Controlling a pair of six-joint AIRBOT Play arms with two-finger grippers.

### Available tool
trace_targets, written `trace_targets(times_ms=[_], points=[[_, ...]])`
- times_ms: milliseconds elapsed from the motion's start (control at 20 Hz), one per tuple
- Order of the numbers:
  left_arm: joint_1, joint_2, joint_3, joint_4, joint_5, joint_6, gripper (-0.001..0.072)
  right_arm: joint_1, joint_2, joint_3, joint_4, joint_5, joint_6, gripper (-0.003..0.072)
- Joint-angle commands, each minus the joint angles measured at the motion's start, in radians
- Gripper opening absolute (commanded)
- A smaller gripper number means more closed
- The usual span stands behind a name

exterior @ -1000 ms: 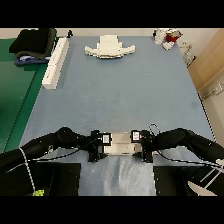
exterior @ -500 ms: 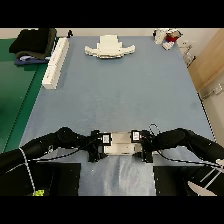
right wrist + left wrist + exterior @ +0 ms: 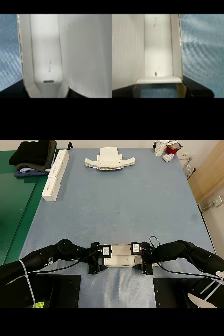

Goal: Fold the box.

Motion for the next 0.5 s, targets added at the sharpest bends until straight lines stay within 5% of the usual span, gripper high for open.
trace_targets(times_ms=[0, 150, 250, 450], points=[[0.0, 0.0, 0.001, 0.0, 0.0, 0.0, 0.0528, 0.0, -0.001, 0.0, 0.001, -0.004, 0.0, 0.0513], [0.0, 0.0, 0.001, 0.0, 0.0, 0.0, 0.0528, 0.0, 0.0, 0.001, 0.005, -0.005, 0.015, 0.0541], [0.0, 0.0, 0.001, 0.0, 0.0, 0.0, 0.0528, 0.0, 0.014, 0.006, -0.01, -0.013, 0.075, 0.072], [0.0, 0.0, 0.001, 0.0, 0.0, 0.0, 0.0528, 0.0, 0.096, 0.03, -0.138, -0.089, 0.251, 0.072]])
